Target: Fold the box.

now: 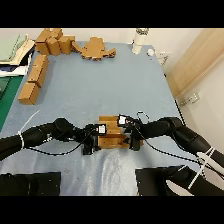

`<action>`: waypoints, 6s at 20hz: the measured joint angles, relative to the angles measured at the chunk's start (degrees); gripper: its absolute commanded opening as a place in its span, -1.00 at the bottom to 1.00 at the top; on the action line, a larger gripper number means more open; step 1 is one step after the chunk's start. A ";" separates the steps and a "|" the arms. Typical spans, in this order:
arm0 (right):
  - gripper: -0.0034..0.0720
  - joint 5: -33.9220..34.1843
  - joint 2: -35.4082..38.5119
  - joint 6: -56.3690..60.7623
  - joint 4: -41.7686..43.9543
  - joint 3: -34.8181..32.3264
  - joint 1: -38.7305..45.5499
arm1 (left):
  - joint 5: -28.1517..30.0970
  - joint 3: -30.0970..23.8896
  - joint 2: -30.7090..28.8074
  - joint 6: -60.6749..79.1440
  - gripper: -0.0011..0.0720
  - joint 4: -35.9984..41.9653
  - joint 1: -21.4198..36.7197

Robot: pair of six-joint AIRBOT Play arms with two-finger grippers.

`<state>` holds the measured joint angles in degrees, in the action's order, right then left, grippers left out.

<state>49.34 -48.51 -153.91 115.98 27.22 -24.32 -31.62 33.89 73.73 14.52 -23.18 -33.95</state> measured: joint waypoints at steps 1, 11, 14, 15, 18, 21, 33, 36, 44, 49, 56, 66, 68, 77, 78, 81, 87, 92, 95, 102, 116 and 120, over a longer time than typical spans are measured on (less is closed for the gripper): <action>-0.06 0.00 -0.02 -0.63 0.37 0.00 -0.44 | 0.00 0.00 0.00 0.00 0.29 0.00 0.00; -0.18 -2.78 -3.41 -2.23 0.79 -0.04 -5.22 | 0.00 0.00 0.00 -0.07 0.29 -0.02 0.00; 0.34 -4.57 -4.44 -2.58 0.98 -0.04 -6.21 | 0.00 0.00 0.00 -0.11 0.29 0.02 0.00; 0.34 -4.92 -4.70 -2.62 1.03 -0.04 -6.36 | 0.00 0.00 0.00 -0.13 0.29 0.02 0.00; 0.34 -5.62 -5.25 -2.71 1.16 -0.04 -6.64 | 0.00 0.00 0.00 -0.13 0.29 0.04 0.00; 0.34 -5.88 -5.46 -2.78 1.20 -0.07 -6.73 | 0.00 0.00 0.00 -0.09 0.29 0.04 0.00; -0.90 3.39 -0.59 27.82 -20.39 3.02 -6.73 | 0.02 0.00 0.00 0.09 0.29 -0.02 0.00; -0.90 9.81 2.78 46.75 -32.28 5.11 -6.21 | 0.00 0.00 0.00 0.07 0.29 -0.02 0.00; -0.90 16.63 0.11 75.19 -30.18 3.37 5.20 | 0.00 0.00 0.00 0.04 0.29 0.00 0.00; -0.90 11.78 -4.96 70.77 -13.49 1.64 6.67 | 0.00 0.00 0.00 -0.02 0.29 0.02 0.00; -0.90 9.97 -5.57 67.25 -4.48 1.27 6.10 | 0.00 0.00 0.00 -0.13 0.29 0.04 0.00; -0.16 11.06 -0.07 66.40 2.56 3.26 5.99 | 0.00 0.00 0.00 -0.02 0.29 0.02 0.00; -0.16 11.08 0.09 66.38 3.76 3.32 5.99 | 0.00 0.00 0.00 0.00 0.29 0.02 0.00; 0.11 10.93 -0.44 65.31 5.51 3.30 5.97 | -0.02 0.00 0.00 0.00 0.29 0.00 0.00; 0.11 10.73 -0.81 65.26 5.57 3.32 5.70 | -0.02 0.00 0.00 0.00 0.29 0.00 0.00; 0.09 9.35 -2.03 65.92 5.53 3.41 2.69 | 0.00 0.00 0.00 0.00 0.29 0.00 0.00; 0.09 6.80 -7.19 81.46 -7.32 7.85 -9.40 | -0.02 0.00 0.00 0.00 0.29 0.00 0.00; 0.09 12.04 -14.38 94.68 -20.04 14.88 -17.94 | -0.02 0.00 0.00 0.00 0.29 0.00 0.00; 0.09 14.19 -18.49 99.76 -23.82 18.49 -21.49 | -0.02 0.00 0.00 0.00 0.29 0.00 0.00; -0.64 19.02 -24.33 106.73 -28.20 22.23 -24.96 | -0.02 0.00 0.00 -0.04 0.29 0.02 0.00; 0.20 20.92 -22.45 108.83 -28.79 22.88 -25.38 | -0.02 0.04 0.00 0.07 0.29 -0.04 0.00; 0.20 23.06 -18.03 110.01 -29.03 22.91 -25.27 | 0.00 0.04 0.00 0.02 0.29 -0.02 0.00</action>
<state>72.40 -66.54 -43.90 86.96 50.13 -49.58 -31.62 33.93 73.73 14.55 -23.20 -33.95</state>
